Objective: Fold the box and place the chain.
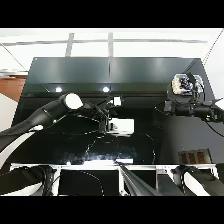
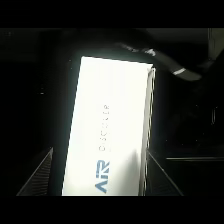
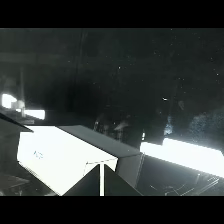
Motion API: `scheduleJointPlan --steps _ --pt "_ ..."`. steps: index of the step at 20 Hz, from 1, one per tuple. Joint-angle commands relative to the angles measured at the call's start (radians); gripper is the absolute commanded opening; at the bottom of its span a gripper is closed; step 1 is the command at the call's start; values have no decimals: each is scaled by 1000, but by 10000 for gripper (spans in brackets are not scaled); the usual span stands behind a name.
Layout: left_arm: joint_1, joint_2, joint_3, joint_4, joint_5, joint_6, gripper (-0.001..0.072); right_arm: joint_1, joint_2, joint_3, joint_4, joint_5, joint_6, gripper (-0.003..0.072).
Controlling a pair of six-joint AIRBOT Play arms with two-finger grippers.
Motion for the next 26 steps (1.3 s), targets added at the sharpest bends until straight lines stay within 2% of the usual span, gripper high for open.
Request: scheduleJointPlan --steps 1,19,26 --pt "-14 -45 18 0 5 1 709 0 1 1 -1 -3 0 39" --pt "-27 -50 17 34 23 18 710 0 1 1 5 -4 0 38" --pt "-28 -50 17 34 -13 15 710 0 1 1 7 -4 0 39"
